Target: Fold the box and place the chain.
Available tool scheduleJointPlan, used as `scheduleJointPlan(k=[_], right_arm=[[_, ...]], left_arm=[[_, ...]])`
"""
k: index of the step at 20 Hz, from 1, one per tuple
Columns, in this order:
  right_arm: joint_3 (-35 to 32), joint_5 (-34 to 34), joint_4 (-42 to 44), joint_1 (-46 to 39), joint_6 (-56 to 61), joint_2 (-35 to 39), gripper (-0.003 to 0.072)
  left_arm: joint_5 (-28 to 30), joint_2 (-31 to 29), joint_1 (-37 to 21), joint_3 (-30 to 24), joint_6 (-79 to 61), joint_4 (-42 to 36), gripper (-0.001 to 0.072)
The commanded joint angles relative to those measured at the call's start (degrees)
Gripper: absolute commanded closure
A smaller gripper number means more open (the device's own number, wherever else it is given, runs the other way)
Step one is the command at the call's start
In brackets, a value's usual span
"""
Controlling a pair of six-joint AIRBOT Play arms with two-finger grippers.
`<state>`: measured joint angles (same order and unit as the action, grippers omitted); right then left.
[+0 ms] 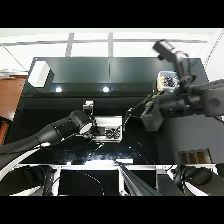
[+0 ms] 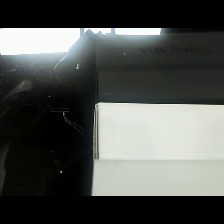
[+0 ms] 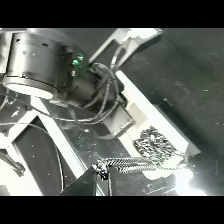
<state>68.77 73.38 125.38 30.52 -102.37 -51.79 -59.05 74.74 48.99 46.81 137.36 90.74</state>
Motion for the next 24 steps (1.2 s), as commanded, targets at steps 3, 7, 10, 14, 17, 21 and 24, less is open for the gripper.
scheduleJointPlan(k=[3,7,10,14,17,21,24], right_arm=[[-2.5,-4.0,0.8,5.4,-0.3,-8.3,0.066],[-5.1,-8.5,0.7,6.3,-3.1,-15.3,0.0659],[-6.8,-8.4,0.7,6.3,-4.2,-17.7,0.066],[-6.8,-4.8,0.2,4.6,-4.3,-17.5,0.0098],[-6.8,1.0,-3.0,-3.3,-6.6,-13.7,0.0094],[-15.9,-2.6,-5.0,-16.0,-14.8,-7.8,0.0093],[-28.5,-19.2,0.6,-15.4,-23.7,-7.1,-0.0031]], left_arm=[[0.1,0.0,0.0,0.1,0.0,-0.2,0.0678],[0.1,0.0,0.0,0.1,0.0,-0.2,0.0678],[0.1,0.0,0.0,0.1,0.0,-0.2,0.0678],[0.0,0.0,0.0,0.1,0.0,-0.4,0.0678],[0.0,0.0,0.0,0.1,0.0,-1.0,0.0678],[0.1,0.0,0.0,0.1,0.0,-1.0,0.0678],[0.3,0.0,0.0,0.1,0.0,-1.0,0.0678]])
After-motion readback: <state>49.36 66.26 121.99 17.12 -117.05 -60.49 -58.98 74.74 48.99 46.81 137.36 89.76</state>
